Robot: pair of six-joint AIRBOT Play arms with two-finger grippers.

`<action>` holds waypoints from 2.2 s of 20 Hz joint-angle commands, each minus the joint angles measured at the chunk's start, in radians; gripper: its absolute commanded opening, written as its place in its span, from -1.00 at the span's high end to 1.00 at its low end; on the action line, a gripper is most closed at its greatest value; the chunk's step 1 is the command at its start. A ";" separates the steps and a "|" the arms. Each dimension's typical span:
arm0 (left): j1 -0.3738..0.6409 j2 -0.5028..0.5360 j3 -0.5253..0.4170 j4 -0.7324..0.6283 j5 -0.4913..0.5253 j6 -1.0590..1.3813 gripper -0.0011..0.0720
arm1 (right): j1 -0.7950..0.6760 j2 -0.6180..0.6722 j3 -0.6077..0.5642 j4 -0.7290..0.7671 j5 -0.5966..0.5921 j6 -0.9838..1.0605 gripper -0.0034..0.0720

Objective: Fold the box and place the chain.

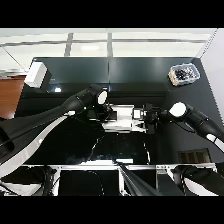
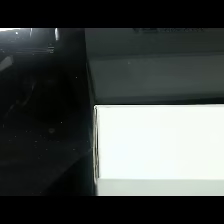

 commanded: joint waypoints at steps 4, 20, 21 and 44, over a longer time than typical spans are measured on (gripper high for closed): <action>0.001 0.000 0.000 0.000 0.000 0.004 0.90 | 0.000 -0.047 -0.001 0.224 0.022 -0.002 0.45; 0.001 0.000 0.000 0.000 -0.003 0.004 0.90 | 0.068 -0.091 0.001 0.206 -0.046 0.356 0.88; 0.001 0.000 0.000 0.000 -0.003 0.004 0.90 | 0.054 -0.068 0.013 0.147 -0.015 0.554 0.87; 0.001 0.000 0.000 0.000 -0.002 0.004 0.90 | -0.335 -0.203 -0.042 0.396 0.349 1.080 0.62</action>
